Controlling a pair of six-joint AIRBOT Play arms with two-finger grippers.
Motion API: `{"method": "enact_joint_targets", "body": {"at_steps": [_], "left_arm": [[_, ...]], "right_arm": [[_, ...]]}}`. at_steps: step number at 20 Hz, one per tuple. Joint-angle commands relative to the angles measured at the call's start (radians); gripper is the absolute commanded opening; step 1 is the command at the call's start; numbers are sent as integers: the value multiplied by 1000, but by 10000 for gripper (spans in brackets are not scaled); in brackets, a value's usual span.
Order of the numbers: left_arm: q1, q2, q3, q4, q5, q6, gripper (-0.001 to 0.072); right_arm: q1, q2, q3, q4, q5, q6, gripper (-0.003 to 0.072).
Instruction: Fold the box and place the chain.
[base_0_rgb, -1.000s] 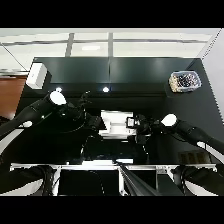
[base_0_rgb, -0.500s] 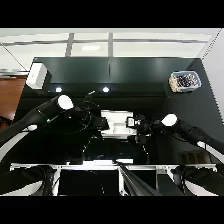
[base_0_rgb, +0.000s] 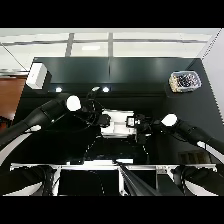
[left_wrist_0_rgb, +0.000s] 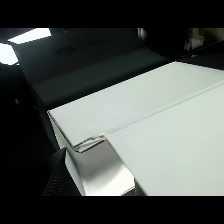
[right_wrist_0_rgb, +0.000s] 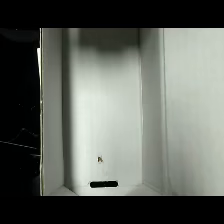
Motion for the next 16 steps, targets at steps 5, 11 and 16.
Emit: {"method": "enact_joint_targets", "body": {"at_steps": [5,11,16], "left_arm": [[-98,-8,13,239,-23,-283,460],[-128,-34,13,357,-42,-414,460],[-135,-81,47,364,-104,-439,460]], "right_arm": [[0,-1,0,1,-2,3,235],[0,-1,0,1,-2,3,235],[0,-1,0,1,-3,3,235]]}}
